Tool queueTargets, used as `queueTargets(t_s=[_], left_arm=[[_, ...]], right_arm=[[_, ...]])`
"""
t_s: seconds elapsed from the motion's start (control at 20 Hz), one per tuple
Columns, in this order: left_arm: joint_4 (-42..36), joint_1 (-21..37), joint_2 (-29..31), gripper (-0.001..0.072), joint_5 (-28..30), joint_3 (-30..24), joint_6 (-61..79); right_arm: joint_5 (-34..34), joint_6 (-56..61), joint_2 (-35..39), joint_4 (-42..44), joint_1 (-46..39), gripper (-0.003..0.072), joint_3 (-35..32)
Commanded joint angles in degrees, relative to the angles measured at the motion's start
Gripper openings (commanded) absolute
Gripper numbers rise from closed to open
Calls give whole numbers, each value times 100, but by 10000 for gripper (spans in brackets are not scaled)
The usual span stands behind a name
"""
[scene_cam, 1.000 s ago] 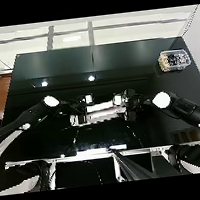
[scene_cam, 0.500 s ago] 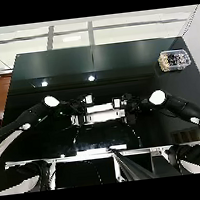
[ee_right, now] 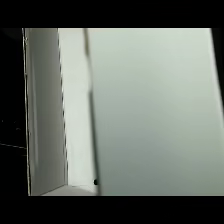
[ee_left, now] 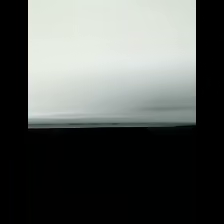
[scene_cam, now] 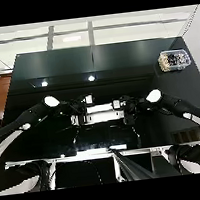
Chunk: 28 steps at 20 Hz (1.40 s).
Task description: Fold the box and place the chain.
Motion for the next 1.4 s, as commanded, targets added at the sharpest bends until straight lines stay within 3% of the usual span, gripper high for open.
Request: queueTargets(t_s=[0.0, 0.35, 0.45, 0.65, 0.7, 0.8, 0.85, 0.95, 1.15, 1.25, 1.3, 1.35], left_arm=[[-4, 0, 0, 26, 9, 7, -2], [-4, 0, 0, 26, 9, 7, -4], [-4, 0, 0, 26, 11, 7, -4], [-4, 7, 2, 29, 11, 7, -37], [-4, 33, 31, 73, 9, 7, -136], [26, 118, 208, 333, 4, 7, -463], [85, 175, 354, 372, -2, 7, -684], [393, 293, 739, 374, -105, 7, -1165], [1685, 450, 1508, 374, -903, 4, -2422], [2129, 470, 1775, 359, -1451, 4, -3084], [2129, 470, 1860, 270, -1775, 4, -3303], [2041, 457, 1897, 16, -2068, 4, -3484]], right_arm=[[-9, -63, -133, 31, 9, 710, 0], [-24, -59, -133, 33, 9, 707, 0], [-22, -59, -133, 33, 9, 480, 0], [-24, -57, -133, 33, 9, 475, 0], [-24, -57, -133, 33, 9, 475, 0], [-22, -2, -133, 35, 9, 475, 0], [-33, 192, -133, 35, 7, 475, 0], [-31, 542, -127, 33, 9, 475, 0], [-243, 807, -125, 79, 9, 475, 0], [-238, 802, -125, 74, 9, 475, 0], [-238, 802, -127, 72, 9, 475, 0], [-238, 802, -125, 72, 9, 475, 0]])
